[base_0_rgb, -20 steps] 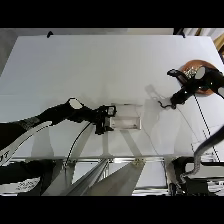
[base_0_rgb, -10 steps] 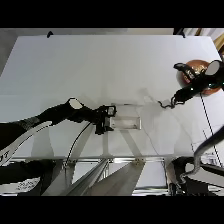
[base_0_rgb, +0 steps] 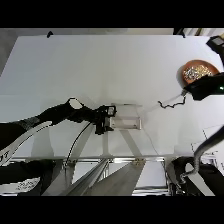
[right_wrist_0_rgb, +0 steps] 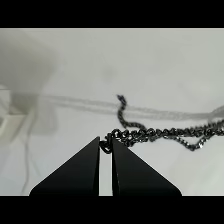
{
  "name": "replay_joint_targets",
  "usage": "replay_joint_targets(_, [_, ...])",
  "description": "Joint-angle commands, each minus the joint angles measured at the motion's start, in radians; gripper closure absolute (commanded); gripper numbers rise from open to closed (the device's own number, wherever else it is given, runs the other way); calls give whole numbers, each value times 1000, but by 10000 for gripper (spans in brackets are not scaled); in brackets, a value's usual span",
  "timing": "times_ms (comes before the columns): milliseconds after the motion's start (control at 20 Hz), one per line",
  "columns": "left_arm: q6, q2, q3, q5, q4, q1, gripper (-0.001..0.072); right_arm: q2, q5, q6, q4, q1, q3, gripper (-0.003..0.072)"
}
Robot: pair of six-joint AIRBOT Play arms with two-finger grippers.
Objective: Fold the box and place the chain.
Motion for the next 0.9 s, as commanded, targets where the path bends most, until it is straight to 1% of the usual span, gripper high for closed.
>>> replay_joint_targets(0, [0,0,0,0,0,0,456,188,48,0,115,1,0,679])
replay_joint_targets(200, [0,0,0,0,0,0,456,308,51,0,246,1,0,678])
replay_joint_targets(350, [0,0,0,0,0,0,456,328,76,0,383,1,0,678])
replay_joint_targets(450, [0,0,0,0,0,0,456,327,82,-3,419,1,0,678])
replay_joint_targets(650, [0,0,0,0,0,0,456,299,67,8,444,11,0,679])
replay_joint_targets(750, [0,0,0,0,0,0,456,249,46,8,439,88,0,679])
replay_joint_targets(850, [0,0,0,0,0,0,456,174,49,8,394,198,0,679])
